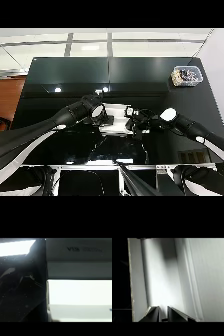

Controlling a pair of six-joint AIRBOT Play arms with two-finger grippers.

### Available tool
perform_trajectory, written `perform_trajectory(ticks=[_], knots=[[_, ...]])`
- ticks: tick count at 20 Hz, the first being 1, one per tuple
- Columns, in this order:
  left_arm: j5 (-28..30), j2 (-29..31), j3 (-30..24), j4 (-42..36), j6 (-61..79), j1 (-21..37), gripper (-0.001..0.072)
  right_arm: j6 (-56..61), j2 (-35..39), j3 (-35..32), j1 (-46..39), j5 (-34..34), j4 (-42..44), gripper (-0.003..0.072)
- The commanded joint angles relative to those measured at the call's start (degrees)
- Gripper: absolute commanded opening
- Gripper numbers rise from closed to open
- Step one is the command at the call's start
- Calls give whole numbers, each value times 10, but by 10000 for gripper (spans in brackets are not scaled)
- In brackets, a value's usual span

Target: Fold the box and place the chain.

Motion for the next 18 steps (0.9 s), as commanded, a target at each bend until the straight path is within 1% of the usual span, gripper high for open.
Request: perform_trajectory(ticks=[1, 2, 3, 4, 5, 6, 8, 9, 10, 11, 12, 13, 15, 16, 18], knots=[[0, 0, 0, 0, 1, 0, 28, 3, -7, 0, 2, -8, 9, 127], [0, 0, 0, 0, 1, 0, 28, 8, -7, 0, 2, -8, 10, 128], [0, 0, 0, 0, 1, 0, 28, 10, -7, -1, 2, -8, 19, 195], [0, 0, 0, 0, 1, 0, 28, 10, -7, -1, 1, -8, 21, 358], [0, 0, 0, 0, 1, 0, 28, 12, -7, -1, 2, -6, 20, 251], [0, 0, 0, 0, 1, 0, 28, 21, -7, -1, 2, -5, 21, 205], [0, 0, 0, 0, 1, 0, 28, 23, -7, -1, 1, 0, 29, 355], [0, 0, 0, 0, 1, 0, 28, 28, -7, -1, 1, 2, 22, 221], [0, 0, 0, 0, 1, 0, 28, 56, -5, -1, 1, 2, 15, 199], [0, 0, 0, 0, 1, 0, 28, 113, 2, -1, -2, 2, 1, 197], [0, 0, 0, 0, 1, 0, 28, 190, 16, 0, -7, 7, -23, 176], [-1, 0, 0, 0, 1, 0, 28, 256, 37, 6, -20, 41, -60, 13], [0, 0, 0, 0, 1, 1, 28, 344, 80, 30, -64, 140, -100, 14], [0, 0, 0, 0, 1, 1, 28, 406, 103, 43, -99, 190, -117, 15], [0, 0, 0, 0, 1, 1, 28, 518, 142, 56, -188, 263, -141, 15]])
